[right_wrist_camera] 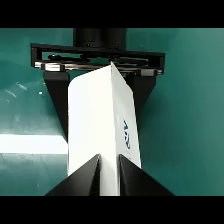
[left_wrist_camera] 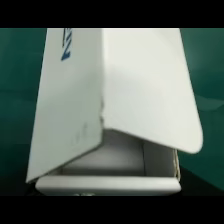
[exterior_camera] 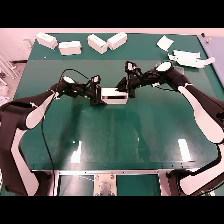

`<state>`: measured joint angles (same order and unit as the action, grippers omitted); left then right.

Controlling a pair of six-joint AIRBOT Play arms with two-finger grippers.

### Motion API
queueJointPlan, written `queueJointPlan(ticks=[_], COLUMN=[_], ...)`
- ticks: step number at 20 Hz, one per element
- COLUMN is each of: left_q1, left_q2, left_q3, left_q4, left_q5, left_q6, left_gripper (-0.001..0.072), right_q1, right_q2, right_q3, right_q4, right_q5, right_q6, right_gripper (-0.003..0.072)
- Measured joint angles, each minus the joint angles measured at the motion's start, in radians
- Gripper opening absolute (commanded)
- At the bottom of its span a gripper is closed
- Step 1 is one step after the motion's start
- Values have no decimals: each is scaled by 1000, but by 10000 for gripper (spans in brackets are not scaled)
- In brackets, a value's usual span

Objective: Fold the box and place the chain.

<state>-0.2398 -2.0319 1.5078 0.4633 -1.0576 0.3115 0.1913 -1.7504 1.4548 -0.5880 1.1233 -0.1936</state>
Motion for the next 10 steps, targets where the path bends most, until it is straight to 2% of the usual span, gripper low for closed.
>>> queueJointPlan(ticks=[10], left_q1=[-1], left_q2=[0], left_q3=[0], left_q4=[-1], left_q5=[2], left_q6=[-3], left_gripper=[465], right_q1=[0], right_q2=[0], right_q3=[-23], right_q4=[-21], right_q5=[-26], right_q6=[-2], right_gripper=[115])
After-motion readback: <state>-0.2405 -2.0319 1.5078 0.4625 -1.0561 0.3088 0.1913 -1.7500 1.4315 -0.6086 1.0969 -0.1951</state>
